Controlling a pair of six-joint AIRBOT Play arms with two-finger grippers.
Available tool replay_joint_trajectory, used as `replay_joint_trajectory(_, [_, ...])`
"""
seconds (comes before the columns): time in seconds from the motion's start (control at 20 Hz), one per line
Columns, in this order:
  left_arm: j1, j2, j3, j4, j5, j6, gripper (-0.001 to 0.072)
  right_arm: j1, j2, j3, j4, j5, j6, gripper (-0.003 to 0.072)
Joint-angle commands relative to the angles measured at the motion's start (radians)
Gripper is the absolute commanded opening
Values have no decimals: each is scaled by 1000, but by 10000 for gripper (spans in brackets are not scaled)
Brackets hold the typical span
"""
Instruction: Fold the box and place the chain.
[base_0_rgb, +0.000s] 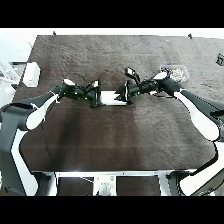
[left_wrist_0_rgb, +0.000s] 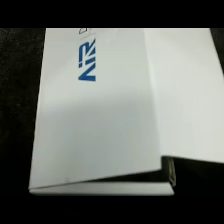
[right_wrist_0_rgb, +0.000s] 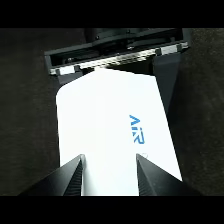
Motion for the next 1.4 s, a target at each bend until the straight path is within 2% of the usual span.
replay_joint_trajectory(0.0, [0,0,0,0,0,0,531,0,-3,10,0,-39,-24,367])
replay_joint_trajectory(0.5, [0,0,0,0,0,0,530,0,-3,78,-2,-38,-19,366])
replay_joint_trajectory(0.8, [0,0,0,0,0,0,530,1,-3,50,-9,-92,-20,366])
replay_joint_trajectory(0.9, [0,0,0,0,0,0,530,1,-3,42,-9,-93,-20,365])
replay_joint_trajectory(0.95, [0,0,0,0,0,0,530,1,-3,39,-9,-93,-20,338])
replay_joint_trajectory(1.35, [0,0,0,0,0,0,530,5,-3,-13,-11,-79,-15,336])
